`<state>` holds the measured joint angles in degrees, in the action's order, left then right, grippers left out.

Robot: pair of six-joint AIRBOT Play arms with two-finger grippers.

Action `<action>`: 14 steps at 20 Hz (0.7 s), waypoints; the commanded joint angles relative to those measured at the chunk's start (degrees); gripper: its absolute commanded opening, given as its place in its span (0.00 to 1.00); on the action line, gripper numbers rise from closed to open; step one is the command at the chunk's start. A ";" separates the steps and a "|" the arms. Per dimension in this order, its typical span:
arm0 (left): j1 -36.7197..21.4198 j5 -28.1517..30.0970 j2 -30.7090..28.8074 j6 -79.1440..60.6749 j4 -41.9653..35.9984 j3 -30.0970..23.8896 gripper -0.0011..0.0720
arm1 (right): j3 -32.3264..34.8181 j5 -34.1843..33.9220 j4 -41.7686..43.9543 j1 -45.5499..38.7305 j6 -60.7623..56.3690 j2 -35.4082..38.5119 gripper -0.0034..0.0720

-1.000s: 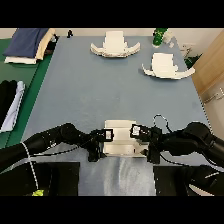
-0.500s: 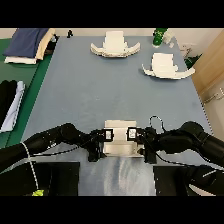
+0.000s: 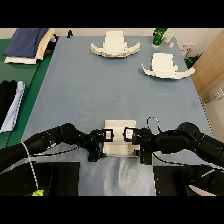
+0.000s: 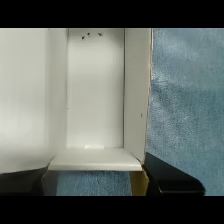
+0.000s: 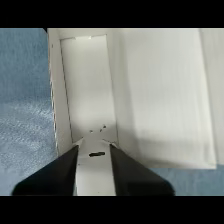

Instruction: Fold the box.

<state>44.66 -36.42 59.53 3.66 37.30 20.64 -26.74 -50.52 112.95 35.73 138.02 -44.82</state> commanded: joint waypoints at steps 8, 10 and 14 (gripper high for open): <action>-0.02 0.00 0.00 0.02 -0.02 0.00 0.65 | -0.04 -0.28 -1.36 0.76 -1.40 -1.75 0.82; -0.02 0.00 0.00 0.02 0.00 0.00 0.65 | -0.90 -4.26 -3.89 0.76 -8.46 -1.33 0.33; 0.00 0.00 0.00 0.02 -0.02 0.00 0.65 | -4.44 -15.28 -16.87 0.76 -32.41 1.31 0.05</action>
